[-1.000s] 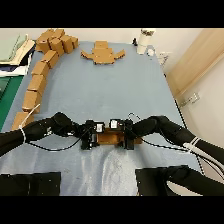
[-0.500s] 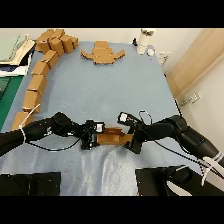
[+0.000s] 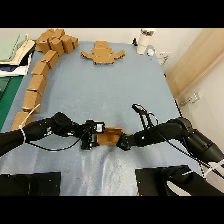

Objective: Fold the box.

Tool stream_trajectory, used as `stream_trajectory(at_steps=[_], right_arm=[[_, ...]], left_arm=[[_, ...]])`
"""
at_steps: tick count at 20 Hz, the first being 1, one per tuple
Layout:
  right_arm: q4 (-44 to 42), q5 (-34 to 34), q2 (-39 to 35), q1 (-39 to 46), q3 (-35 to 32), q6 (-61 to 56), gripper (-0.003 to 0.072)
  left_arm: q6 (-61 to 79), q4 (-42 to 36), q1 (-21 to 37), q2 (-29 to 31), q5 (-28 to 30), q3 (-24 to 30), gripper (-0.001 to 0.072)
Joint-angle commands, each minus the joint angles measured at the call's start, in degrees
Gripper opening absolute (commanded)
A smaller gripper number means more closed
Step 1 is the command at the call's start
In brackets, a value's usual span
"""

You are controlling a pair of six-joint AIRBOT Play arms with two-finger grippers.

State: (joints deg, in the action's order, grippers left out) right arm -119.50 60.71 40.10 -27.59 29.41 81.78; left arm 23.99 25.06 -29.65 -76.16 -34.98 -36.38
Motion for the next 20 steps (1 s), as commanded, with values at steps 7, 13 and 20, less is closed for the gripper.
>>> stream_trajectory(at_steps=[7, 13, 20], right_arm=[[-10.2, -14.1, 9.4, 0.0, 5.5, -9.9, 0.0447], [-3.6, -13.2, 25.4, 0.2, 19.1, -4.1, 0.0137], [-3.2, -10.3, 36.3, 0.0, 19.8, 5.5, 0.0051]], left_arm=[[0.0, 0.0, 0.0, 0.0, 0.0, 0.0, 0.0456], [0.0, 0.0, 0.0, 0.0, 0.0, 0.0, 0.0456], [0.0, 0.0, 0.0, 0.0, 0.0, 0.0, 0.0456]])
